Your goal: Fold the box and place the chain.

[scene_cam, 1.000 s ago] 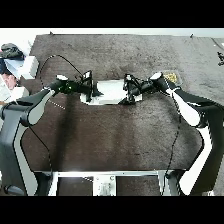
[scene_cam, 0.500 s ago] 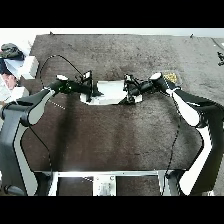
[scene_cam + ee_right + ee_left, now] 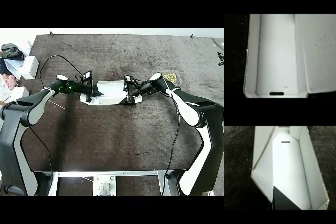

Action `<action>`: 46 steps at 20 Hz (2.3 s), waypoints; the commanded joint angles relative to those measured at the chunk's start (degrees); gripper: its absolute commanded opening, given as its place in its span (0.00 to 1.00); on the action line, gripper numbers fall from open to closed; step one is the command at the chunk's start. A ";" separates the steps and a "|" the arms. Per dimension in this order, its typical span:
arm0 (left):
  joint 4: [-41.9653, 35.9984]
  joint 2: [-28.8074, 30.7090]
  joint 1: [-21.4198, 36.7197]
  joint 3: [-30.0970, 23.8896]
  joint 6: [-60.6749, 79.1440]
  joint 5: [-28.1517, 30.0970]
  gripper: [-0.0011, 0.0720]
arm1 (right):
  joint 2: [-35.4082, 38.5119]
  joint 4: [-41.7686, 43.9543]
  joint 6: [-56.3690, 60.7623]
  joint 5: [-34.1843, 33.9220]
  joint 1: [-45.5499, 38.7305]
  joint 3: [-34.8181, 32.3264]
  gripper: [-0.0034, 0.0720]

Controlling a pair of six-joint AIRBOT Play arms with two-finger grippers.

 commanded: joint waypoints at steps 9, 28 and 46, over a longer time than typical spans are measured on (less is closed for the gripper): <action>0.00 -0.02 0.02 0.00 0.00 0.02 0.03 | -0.02 0.09 0.02 -0.31 0.07 0.07 0.49; 0.00 -0.02 0.02 -0.02 0.02 0.02 0.03 | -0.02 0.09 0.02 -0.31 0.04 0.07 0.49; -1.46 3.63 5.44 0.59 -5.68 -8.04 0.52 | -0.02 0.09 0.02 -0.31 0.07 0.07 0.49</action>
